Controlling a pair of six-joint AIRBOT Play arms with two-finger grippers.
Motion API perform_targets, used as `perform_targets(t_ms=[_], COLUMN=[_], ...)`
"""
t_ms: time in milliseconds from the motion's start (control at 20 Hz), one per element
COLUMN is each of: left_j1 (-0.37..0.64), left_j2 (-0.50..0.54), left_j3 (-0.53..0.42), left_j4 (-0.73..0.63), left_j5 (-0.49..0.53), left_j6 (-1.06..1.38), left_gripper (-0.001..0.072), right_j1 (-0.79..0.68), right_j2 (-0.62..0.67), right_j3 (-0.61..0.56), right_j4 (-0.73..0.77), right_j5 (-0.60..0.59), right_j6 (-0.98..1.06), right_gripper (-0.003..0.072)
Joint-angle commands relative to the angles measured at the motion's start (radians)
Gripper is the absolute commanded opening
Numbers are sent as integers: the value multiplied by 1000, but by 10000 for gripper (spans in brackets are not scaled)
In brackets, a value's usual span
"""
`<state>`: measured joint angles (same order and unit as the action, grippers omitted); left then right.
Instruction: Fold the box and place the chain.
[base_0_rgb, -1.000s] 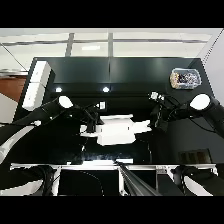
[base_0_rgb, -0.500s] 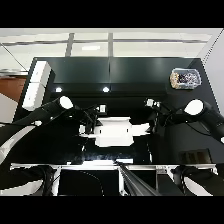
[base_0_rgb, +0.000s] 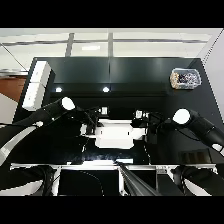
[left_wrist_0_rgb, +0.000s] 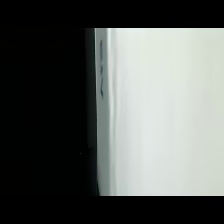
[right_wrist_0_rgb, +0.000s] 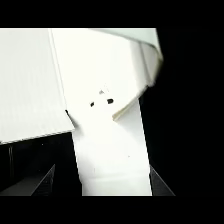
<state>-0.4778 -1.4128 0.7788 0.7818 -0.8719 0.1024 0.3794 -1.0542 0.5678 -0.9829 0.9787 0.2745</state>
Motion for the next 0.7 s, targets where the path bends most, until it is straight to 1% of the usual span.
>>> perform_targets(t_ms=[0, 400, 550, 650], left_j1=[-1, -1, -1, -1], left_j2=[-1, -1, -1, -1], left_j3=[-1, -1, -1, -1], left_j4=[3, 3, 3, 3], left_j5=[5, 4, -4, -4], left_j6=[-1, -2, -3, -5], left_gripper=[29, 29, 29, 29], right_j1=[24, 20, 20, 20], right_j2=[-1, -1, -1, -1], right_j3=[-3, -3, -14, -16], right_j4=[-20, -38, 26, 40], right_j5=[-21, 17, 20, 19], right_j6=[-10, -10, -9, -10], right_gripper=[703, 703, 704, 704])
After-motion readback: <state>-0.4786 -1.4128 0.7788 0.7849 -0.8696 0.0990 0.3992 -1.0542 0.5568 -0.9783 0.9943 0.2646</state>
